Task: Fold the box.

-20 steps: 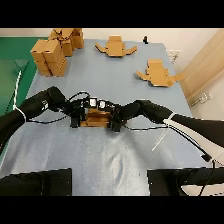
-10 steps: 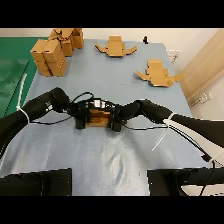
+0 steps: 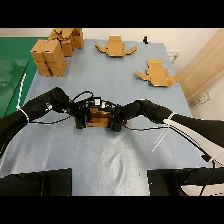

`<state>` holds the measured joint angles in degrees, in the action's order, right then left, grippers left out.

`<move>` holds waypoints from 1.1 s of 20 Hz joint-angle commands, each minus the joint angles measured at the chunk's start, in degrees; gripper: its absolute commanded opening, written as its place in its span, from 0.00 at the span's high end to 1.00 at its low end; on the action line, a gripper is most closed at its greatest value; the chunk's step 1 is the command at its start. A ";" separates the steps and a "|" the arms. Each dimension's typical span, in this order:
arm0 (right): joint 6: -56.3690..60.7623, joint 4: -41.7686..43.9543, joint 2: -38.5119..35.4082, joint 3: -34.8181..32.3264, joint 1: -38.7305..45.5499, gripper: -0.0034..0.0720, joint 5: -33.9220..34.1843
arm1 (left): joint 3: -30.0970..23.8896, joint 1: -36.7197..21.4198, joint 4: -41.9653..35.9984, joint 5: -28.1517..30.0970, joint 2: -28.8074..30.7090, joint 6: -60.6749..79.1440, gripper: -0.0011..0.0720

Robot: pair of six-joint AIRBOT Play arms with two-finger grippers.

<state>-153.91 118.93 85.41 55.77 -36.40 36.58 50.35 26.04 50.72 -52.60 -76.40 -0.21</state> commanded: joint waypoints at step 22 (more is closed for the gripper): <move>0.00 0.04 0.00 -0.02 0.00 0.94 0.00 | -4.96 -32.57 -10.32 -8.44 16.31 -21.07 0.96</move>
<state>-153.93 118.96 85.41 55.77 -36.40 36.51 47.92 3.53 42.09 -61.30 -61.28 -10.66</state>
